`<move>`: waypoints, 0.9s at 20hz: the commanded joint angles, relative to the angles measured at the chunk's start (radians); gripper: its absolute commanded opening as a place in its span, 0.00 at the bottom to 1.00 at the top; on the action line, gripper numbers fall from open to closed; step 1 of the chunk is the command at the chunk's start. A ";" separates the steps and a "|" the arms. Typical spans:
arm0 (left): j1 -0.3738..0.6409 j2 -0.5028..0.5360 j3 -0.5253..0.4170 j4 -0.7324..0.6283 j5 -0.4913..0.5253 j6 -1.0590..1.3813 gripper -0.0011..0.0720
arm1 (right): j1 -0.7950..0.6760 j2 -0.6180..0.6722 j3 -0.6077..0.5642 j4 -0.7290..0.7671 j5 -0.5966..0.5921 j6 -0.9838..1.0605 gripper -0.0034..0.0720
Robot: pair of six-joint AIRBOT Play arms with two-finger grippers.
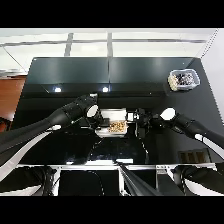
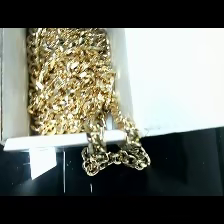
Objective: Fold the box and place the chain.
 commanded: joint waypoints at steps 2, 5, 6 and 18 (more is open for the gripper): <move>0.000 0.000 0.000 0.000 0.000 0.000 0.05 | 0.000 -0.006 0.000 0.037 -0.021 0.003 0.14; 0.000 0.000 0.000 0.000 0.000 0.000 0.05 | 0.000 -0.003 0.000 0.035 -0.036 0.083 0.12; 0.000 0.000 0.000 0.000 0.000 0.000 0.05 | 0.000 0.006 0.000 0.029 -0.039 0.124 0.06; 0.000 0.000 0.000 0.000 0.002 0.000 0.05 | -0.043 0.517 0.007 -0.178 0.048 0.723 0.06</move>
